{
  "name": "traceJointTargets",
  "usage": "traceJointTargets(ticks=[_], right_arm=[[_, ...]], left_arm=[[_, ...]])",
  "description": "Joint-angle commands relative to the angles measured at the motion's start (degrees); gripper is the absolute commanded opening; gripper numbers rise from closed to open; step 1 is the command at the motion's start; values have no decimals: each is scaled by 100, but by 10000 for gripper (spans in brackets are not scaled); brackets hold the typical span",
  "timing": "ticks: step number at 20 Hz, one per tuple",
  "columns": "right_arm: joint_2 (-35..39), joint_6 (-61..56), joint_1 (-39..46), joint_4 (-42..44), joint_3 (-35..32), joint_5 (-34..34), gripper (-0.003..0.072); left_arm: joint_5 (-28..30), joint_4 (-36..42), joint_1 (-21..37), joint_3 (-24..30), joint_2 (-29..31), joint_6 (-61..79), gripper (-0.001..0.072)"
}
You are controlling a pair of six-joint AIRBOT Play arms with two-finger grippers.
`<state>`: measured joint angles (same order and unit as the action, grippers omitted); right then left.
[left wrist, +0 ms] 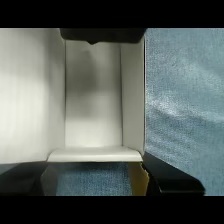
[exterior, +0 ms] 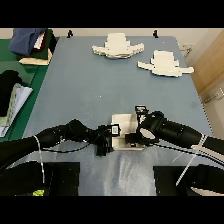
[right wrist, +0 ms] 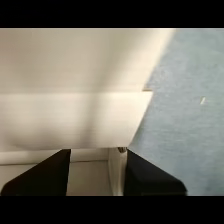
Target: Fold the box.
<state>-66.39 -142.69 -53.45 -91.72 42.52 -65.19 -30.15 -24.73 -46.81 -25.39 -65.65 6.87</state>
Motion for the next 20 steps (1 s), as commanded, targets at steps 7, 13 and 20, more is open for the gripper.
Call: traceJointTargets(ticks=[7, 13, 20], right_arm=[[125, -24, -11, 116, 7, -417, 449], [1397, 2, 481, 190, 260, -678, 448], [1847, 2347, 3506, 623, 256, -804, 15]], left_arm=[[0, -9, 0, -2, -2, 13, 526], [0, -9, 0, -2, -2, 13, 525], [2, -9, 0, -2, -2, 13, 526]])
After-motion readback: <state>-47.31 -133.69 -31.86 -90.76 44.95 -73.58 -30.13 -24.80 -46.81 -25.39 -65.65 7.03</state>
